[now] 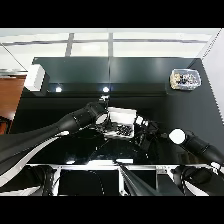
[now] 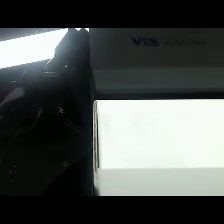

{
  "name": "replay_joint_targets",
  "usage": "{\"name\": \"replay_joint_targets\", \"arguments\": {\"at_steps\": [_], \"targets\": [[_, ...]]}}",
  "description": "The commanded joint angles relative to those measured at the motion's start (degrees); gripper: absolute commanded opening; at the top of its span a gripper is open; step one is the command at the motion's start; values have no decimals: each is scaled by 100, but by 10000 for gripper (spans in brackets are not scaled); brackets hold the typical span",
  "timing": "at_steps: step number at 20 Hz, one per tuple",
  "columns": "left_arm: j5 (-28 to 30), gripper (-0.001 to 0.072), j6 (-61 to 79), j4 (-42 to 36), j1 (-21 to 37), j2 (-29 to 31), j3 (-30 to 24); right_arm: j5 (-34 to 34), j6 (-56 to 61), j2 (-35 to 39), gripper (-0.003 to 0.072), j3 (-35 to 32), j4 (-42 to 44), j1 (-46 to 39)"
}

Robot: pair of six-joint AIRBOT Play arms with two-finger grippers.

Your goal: Fold the box and place the chain.

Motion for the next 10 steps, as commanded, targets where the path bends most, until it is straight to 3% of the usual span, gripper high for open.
{"name": "replay_joint_targets", "arguments": {"at_steps": [1,5,10], "targets": [[0,28,2,2,2,-2,4,927,1161,103,8,428,-197,-129],[-4,28,2,2,2,-2,4,2450,2507,339,13,1467,-1220,-811],[-2,28,2,2,2,-2,4,4190,3012,393,13,2997,-647,-1499]]}}
